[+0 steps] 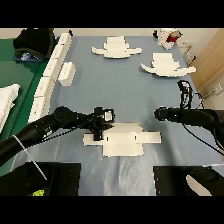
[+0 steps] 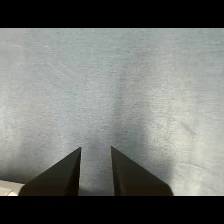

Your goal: Fold the box.

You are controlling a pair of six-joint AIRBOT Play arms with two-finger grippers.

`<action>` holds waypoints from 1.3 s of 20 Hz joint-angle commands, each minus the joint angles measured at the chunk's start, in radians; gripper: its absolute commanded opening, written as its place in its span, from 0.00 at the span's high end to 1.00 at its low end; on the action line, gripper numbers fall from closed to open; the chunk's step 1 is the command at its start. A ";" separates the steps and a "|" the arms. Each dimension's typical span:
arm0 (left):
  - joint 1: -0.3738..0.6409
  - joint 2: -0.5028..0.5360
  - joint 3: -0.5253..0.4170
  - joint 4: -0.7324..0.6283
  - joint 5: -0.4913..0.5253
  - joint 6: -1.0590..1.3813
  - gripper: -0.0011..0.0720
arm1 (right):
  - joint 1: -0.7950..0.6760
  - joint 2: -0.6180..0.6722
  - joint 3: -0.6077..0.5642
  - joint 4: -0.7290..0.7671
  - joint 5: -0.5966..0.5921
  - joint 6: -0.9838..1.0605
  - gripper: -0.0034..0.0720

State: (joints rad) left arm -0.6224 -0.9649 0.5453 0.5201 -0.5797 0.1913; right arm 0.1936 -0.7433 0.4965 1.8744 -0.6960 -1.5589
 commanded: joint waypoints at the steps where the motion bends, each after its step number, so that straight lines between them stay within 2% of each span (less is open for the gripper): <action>1: 0.000 -0.011 0.001 -0.006 0.014 0.003 0.97 | -0.001 0.001 0.001 0.010 0.001 0.000 0.54; 16: -0.001 -0.033 -0.036 -0.053 0.015 0.029 0.97 | 0.000 0.001 0.000 0.019 0.000 0.000 0.55; 26: -0.001 -0.033 -0.051 -0.053 -0.056 0.025 0.97 | 0.000 0.001 0.000 0.019 0.000 0.000 0.55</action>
State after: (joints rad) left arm -0.6235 -0.9970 0.4950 0.4629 -0.6132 0.2195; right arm 0.1936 -0.7437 0.4965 1.8931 -0.6956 -1.5593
